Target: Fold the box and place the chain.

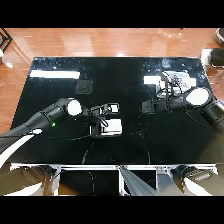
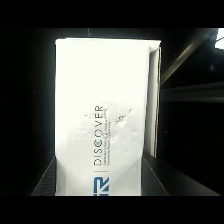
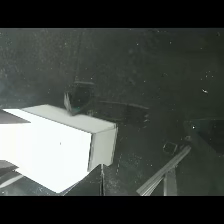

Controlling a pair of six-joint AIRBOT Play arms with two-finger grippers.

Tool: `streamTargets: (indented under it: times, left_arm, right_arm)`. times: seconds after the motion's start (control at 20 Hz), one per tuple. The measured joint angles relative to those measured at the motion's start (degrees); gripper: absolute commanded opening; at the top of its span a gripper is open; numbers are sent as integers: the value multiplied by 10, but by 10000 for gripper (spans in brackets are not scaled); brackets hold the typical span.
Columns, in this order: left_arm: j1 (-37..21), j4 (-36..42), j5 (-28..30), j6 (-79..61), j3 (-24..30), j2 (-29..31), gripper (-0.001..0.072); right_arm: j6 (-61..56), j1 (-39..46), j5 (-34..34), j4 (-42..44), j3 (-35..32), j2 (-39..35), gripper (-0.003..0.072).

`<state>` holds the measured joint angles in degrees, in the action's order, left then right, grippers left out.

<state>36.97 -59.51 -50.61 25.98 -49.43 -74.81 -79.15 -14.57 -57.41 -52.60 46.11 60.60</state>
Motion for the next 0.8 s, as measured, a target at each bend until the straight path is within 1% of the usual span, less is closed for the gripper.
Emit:
streamTargets:
  times: [0.15,0.25,0.4,0.5,0.6,0.7,0.8]
  left_arm:
    - [-1,-18,-26,35,-22,4,18]
    - [-9,-48,-48,86,-50,10,19]
    - [-51,-108,-97,168,-104,18,19]
    - [-111,-142,-126,213,-141,20,19]
    - [-189,-159,-144,239,-170,20,20]
    - [-278,-165,-137,261,-195,15,20]
    - [-377,-171,-117,291,-221,-2,19]
  right_arm:
    - [0,0,2,0,0,0,21]
    - [0,0,2,0,0,0,20]
    - [0,0,2,0,0,0,20]
    - [0,0,2,0,0,0,21]
    - [0,0,4,0,0,0,21]
    - [0,0,7,0,0,0,21]
    - [0,0,11,0,0,0,20]
